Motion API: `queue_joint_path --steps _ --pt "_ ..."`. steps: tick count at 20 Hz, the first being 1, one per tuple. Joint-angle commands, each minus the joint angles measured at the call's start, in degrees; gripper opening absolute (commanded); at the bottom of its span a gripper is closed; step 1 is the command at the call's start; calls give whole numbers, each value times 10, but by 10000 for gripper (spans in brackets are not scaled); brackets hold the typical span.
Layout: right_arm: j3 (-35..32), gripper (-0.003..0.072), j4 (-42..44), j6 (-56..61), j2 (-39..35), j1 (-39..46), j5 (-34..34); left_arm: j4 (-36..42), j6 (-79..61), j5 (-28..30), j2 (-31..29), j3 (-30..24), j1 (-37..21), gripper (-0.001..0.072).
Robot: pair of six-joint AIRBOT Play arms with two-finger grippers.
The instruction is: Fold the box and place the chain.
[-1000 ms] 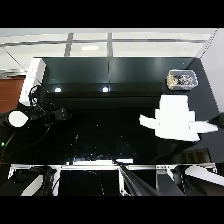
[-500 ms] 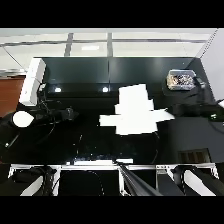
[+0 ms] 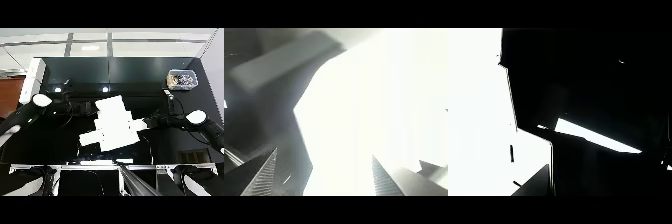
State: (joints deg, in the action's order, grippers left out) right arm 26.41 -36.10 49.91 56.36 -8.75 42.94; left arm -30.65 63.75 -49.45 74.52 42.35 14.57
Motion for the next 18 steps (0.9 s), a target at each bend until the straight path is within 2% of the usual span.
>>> queue_joint_path --steps 1,5,8,9,10,11,12,15,17,18 --pt "-4 15 7 0 -1 -21 -19 79 -33 -133 121 59 -4 695" --pt "-4 16 7 0 -1 -21 -19 91 -77 -207 177 86 15 681" --pt "-4 16 7 0 -1 -21 -19 81 -149 -244 189 95 17 530" --pt "-4 15 7 0 -1 -21 -18 71 -165 -249 190 99 16 461" --pt "-4 16 7 0 -1 -21 -18 56 -179 -252 190 106 16 431" --pt "-4 16 7 0 -1 -21 -18 41 -190 -254 192 115 16 370" --pt "-4 16 7 0 -1 -21 -18 27 -194 -256 196 127 16 347" --pt "-4 16 4 -14 -1 -21 -3 10 -195 -274 222 168 17 344" --pt "-4 16 3 -13 -1 -21 -2 7 -201 -325 243 197 19 254" --pt "-4 16 3 -13 -1 -21 -7 4 -201 -351 255 210 22 236"
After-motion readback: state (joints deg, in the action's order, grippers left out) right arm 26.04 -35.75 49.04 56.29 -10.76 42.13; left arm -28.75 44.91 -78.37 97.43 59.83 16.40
